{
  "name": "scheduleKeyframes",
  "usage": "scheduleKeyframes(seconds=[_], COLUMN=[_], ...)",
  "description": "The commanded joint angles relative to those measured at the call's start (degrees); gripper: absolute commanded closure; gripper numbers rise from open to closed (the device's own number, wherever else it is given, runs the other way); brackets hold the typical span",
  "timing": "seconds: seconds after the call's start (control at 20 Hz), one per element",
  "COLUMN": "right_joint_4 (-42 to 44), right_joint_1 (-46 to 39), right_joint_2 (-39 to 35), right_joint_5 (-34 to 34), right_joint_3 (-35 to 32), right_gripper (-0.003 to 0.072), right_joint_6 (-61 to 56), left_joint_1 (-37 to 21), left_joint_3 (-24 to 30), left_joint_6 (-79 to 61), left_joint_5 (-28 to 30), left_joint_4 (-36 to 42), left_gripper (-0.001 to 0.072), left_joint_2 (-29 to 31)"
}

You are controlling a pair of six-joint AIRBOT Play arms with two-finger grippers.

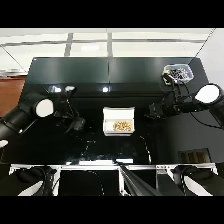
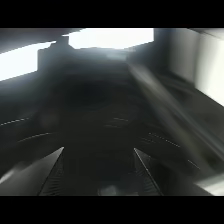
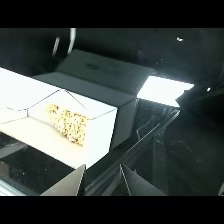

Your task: Fold the box and place the chain.

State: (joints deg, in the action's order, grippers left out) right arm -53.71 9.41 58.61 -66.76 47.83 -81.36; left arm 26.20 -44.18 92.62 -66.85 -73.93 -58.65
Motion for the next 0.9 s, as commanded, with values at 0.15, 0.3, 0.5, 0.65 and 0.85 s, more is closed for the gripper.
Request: scheduleKeyframes(seconds=[0.15, 0.3, 0.5, 0.65, 0.85], right_joint_4=[-0.4, -0.3, -0.3, -0.2, -0.1], right_joint_1=[0.0, 0.0, 0.0, 0.0, 0.0], right_joint_2=[0.0, 0.0, 0.0, 0.0, 0.0], right_joint_5=[0.7, 0.4, 0.3, 0.2, 0.2], right_joint_3=[0.0, 0.0, 0.0, 0.0, 0.0], right_gripper=[0.0441, 0.0441, 0.0441, 0.0441, 0.0441], right_joint_6=[0.0, -0.1, -0.9, -1.4, -1.4], left_joint_1=[-0.4, 2.1, 1.2, -1.6, -1.8], left_joint_3=[9.1, 9.0, 7.3, 5.7, 4.9], left_joint_6=[-75.5, -90.4, -93.9, -94.6, -100.4], left_joint_5=[12.3, 16.9, 16.9, 18.2, 19.3], left_joint_4=[23.2, 24.2, 27.0, 31.0, 36.2], left_gripper=[-0.0007, -0.0004, -0.0004, -0.0004, -0.0004], left_joint_2=[2.1, -0.2, -9.5, -16.3, -18.5])
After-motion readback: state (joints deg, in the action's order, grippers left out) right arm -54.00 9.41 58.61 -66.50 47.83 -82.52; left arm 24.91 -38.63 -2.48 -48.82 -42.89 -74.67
